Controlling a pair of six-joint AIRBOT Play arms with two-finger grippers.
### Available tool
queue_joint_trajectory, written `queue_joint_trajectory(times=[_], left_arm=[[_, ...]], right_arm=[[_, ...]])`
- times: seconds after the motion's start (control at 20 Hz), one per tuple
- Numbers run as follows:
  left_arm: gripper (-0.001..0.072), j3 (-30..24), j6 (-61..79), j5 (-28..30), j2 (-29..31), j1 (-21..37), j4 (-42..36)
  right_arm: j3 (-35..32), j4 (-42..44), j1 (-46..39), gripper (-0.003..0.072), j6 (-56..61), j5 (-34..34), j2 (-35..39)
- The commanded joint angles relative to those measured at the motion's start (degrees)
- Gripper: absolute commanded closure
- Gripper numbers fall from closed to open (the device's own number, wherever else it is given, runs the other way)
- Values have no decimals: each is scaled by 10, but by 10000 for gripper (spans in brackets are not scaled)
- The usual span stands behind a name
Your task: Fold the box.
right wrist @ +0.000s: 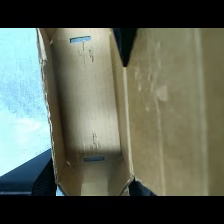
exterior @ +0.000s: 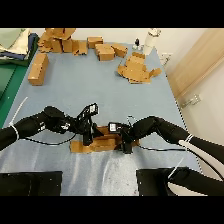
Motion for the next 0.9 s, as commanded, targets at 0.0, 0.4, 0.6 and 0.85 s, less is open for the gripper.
queue_joint_trajectory(times=[0.0, 0.4, 0.6, 0.85], left_arm=[[698, 0, 0, 0, 0, 0, 0], [698, 0, 0, 0, 0, 0, 0], [698, 0, 0, 0, 0, 0, 0], [698, 0, 0, 0, 0, 0, 0]], right_arm=[[0, 3, 0, 201, 1, -5, 0], [0, 9, -7, 103, 2, -7, 1], [0, 9, -9, 103, 2, -10, 1], [-1, 9, -24, 104, 2, -25, 12]])
